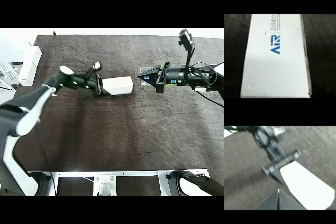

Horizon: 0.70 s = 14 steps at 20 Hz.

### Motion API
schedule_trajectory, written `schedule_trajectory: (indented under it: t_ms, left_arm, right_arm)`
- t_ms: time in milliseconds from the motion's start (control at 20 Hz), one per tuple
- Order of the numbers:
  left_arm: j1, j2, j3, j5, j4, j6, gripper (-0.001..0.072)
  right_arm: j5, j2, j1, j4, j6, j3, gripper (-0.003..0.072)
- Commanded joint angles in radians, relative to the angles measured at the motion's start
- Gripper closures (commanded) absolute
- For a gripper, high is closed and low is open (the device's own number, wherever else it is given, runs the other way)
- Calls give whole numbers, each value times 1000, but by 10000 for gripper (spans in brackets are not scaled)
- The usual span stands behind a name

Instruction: Fold the box and place the chain.

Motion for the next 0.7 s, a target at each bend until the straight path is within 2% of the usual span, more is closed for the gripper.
schedule_trajectory:
  t_ms: [0,100,200,300,450,550,650]
  left_arm:
    - [114,185,-1,43,16,-174,694]
    - [196,266,-1,186,69,-270,694]
    - [278,299,-1,324,130,-386,692]
    - [353,286,-2,390,190,-468,691]
    - [434,222,-4,401,281,-557,691]
    - [467,188,-51,440,310,-591,691]
    - [484,177,-130,540,309,-591,690]
  right_arm:
    - [-1,35,-20,-1,43,-6,682]
    - [-1,36,-23,-1,43,-7,682]
    - [-2,36,-23,0,43,-19,682]
    - [-2,36,-23,0,42,-48,682]
    - [-14,35,-23,0,42,-108,682]
    - [-29,35,-23,0,40,-140,682]
    - [-42,34,-23,1,39,-158,682]
